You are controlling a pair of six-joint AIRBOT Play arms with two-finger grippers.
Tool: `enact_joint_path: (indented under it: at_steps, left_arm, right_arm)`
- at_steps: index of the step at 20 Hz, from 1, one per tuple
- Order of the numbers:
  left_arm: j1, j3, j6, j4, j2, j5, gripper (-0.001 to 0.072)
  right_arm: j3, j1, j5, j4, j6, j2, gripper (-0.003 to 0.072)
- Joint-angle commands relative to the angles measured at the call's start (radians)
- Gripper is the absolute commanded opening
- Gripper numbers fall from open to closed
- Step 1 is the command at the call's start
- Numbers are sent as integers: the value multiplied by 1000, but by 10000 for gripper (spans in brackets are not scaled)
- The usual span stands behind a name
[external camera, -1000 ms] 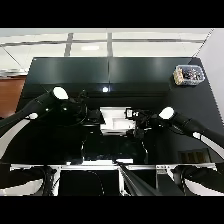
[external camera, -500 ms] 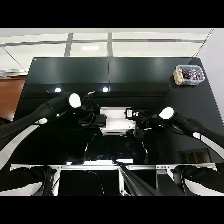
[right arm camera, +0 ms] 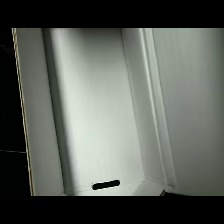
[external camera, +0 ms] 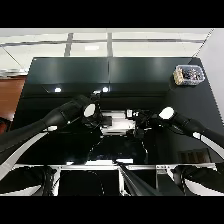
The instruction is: Fold the box and place the chain.
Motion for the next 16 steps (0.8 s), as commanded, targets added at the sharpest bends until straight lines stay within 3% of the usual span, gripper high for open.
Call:
enact_joint_path:
  at_steps: [1, 3, 4, 7, 9, 13, 14, 15, 16]
  left_arm:
    - [-29, 16, -78, 36, -9, -3, 482]
    - [-29, 40, -84, 37, -32, -26, 455]
    - [-30, 54, -84, 37, -46, -43, 395]
    - [-41, 90, -85, 40, -74, -68, 395]
    - [-45, 91, -93, 40, -74, -84, 332]
    - [-44, 91, -103, 40, -74, -95, 313]
    - [-44, 91, -103, 39, -74, -95, 187]
    - [-44, 91, -103, 37, -74, -94, 106]
    - [-44, 91, -103, 36, -74, -94, 106]
  right_arm:
    - [0, 1, 0, 0, 0, 0, 425]
    - [0, 1, 0, 0, 0, 0, 425]
    - [0, 1, 0, 0, 0, 0, 425]
    - [0, 1, 0, 0, 0, 0, 424]
    - [0, 1, 1, 0, 0, 0, 425]
    - [0, 1, 1, 0, 0, 0, 425]
    - [0, 1, 1, 0, 0, 0, 425]
    - [0, 1, 1, 0, 0, 0, 425]
    - [0, 1, 1, 0, 0, 0, 425]
